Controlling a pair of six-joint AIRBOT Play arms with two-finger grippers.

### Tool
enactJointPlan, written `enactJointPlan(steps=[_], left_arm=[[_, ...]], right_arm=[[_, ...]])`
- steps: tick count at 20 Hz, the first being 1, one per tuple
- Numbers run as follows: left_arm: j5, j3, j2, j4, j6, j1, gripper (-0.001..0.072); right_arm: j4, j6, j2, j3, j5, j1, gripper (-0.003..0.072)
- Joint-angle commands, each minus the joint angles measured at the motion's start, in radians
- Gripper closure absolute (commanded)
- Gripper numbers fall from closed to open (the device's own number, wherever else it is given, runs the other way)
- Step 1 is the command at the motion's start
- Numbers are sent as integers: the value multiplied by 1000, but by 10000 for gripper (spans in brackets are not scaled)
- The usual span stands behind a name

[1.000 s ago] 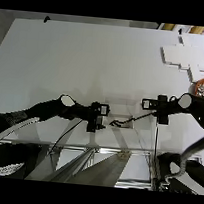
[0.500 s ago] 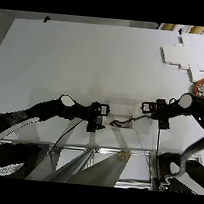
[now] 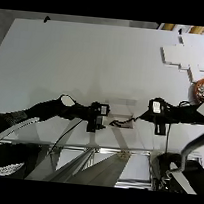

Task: Fold the box and place the chain.

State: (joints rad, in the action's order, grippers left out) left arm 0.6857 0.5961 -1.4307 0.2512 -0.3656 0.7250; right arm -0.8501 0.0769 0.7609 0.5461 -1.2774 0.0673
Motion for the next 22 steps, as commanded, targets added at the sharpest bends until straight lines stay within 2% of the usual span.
enactJointPlan(steps=[1, 6, 10, 16, 17, 18, 19, 21, 22], left_arm=[[0, 0, 0, 0, 0, 0, 540], [0, 0, 0, 0, 0, 0, 540], [0, 0, 0, 0, 0, 0, 540], [0, 1, 0, 0, 0, 0, 540], [0, 0, 0, 0, 0, 0, 540], [0, 0, 0, 0, 0, 0, 540], [-1, 0, 0, 0, 0, 0, 540], [-1, 0, 0, 0, 0, 0, 540], [0, 0, 0, 0, 0, 0, 540]], right_arm=[[210, -1, -46, 0, -36, 65, 669], [207, -10, -46, 0, 91, 224, 669], [146, -149, -41, 0, 247, 287, 669], [121, -186, 79, 0, 253, 289, 666], [107, -186, 100, 0, 253, 289, 613], [88, -186, 112, 0, 253, 289, 488], [70, -187, 113, 0, 252, 289, 489], [-11, -237, 90, 6, 245, 289, 593], [-82, -260, 71, 11, 238, 289, 593]])
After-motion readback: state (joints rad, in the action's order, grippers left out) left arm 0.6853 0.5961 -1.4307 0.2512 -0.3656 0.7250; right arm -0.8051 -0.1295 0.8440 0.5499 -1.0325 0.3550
